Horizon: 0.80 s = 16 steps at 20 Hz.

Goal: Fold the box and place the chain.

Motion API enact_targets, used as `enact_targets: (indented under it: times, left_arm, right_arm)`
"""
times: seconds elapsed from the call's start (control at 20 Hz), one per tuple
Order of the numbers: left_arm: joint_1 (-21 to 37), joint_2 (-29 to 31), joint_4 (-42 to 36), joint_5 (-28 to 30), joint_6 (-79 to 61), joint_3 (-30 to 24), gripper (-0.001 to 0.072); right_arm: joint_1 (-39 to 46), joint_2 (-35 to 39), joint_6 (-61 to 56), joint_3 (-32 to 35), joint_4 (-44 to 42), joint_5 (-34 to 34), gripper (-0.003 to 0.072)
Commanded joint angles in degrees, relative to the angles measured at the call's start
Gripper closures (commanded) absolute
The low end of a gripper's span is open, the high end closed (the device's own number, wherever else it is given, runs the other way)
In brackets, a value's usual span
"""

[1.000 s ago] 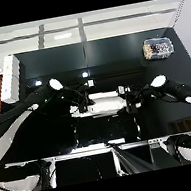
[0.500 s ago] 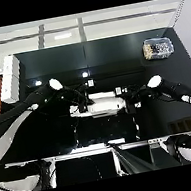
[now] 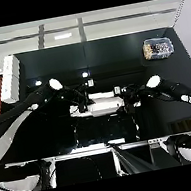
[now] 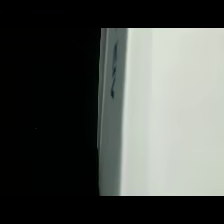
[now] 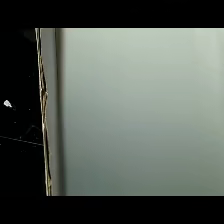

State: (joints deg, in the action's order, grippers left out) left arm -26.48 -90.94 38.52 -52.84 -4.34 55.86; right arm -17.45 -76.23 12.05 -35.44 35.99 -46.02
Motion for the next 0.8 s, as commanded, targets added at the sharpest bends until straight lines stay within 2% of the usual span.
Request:
enact_targets:
  times: [0.0, 0.15, 0.2, 0.25, 0.35, 0.4, 0.55, 0.65, 0.7, 0.75]
  left_arm:
    - [0.0, 0.0, -0.2, -0.1, 0.0, 0.1, 0.0685]
    - [0.2, 0.2, -0.1, -1.4, 0.1, 0.1, 0.0681]
    - [0.6, 0.7, 0.2, -2.5, 0.1, 0.1, 0.0591]
    - [1.2, 1.7, 0.3, -3.1, 2.2, 0.1, 0.0418]
    - [2.8, 4.5, 1.0, -3.3, 8.6, 0.1, 0.0161]
    - [3.5, 6.4, 3.0, -3.4, 11.5, 0.1, 0.0124]
    - [5.4, 13.0, 13.2, -5.4, 24.8, 0.1, 0.0124]
    - [6.3, 15.6, 15.8, -11.9, 34.3, 0.0, 0.0141]
    - [6.6, 15.9, 14.8, -17.2, 38.0, 0.0, 0.0254]
    - [6.5, 15.5, 12.7, -22.3, 40.1, -0.2, 0.0409]
  right_arm:
    - [-0.1, 0.0, 0.0, 0.0, 0.3, -0.2, 0.0201]
    - [-0.1, 0.0, 0.0, 0.0, 0.3, -0.2, 0.0201]
    - [-0.1, 0.0, 0.0, 0.0, 0.3, -0.3, 0.0201]
    - [-0.1, 0.0, 0.0, 0.0, 0.3, -0.3, 0.0201]
    - [-0.1, 0.0, 0.0, 0.0, 0.3, -0.3, 0.0201]
    - [-0.1, 0.0, 0.0, 0.0, 0.3, -0.3, 0.0201]
    - [-0.1, 0.0, 0.6, 0.0, 0.7, -1.2, 0.0202]
    - [-0.1, 0.0, 0.6, 0.0, 0.7, -1.2, 0.0203]
    - [-0.1, 0.0, 0.6, 0.0, 0.7, -1.2, 0.0203]
    - [-0.1, 0.0, 0.6, 0.0, 0.7, -1.1, 0.0204]
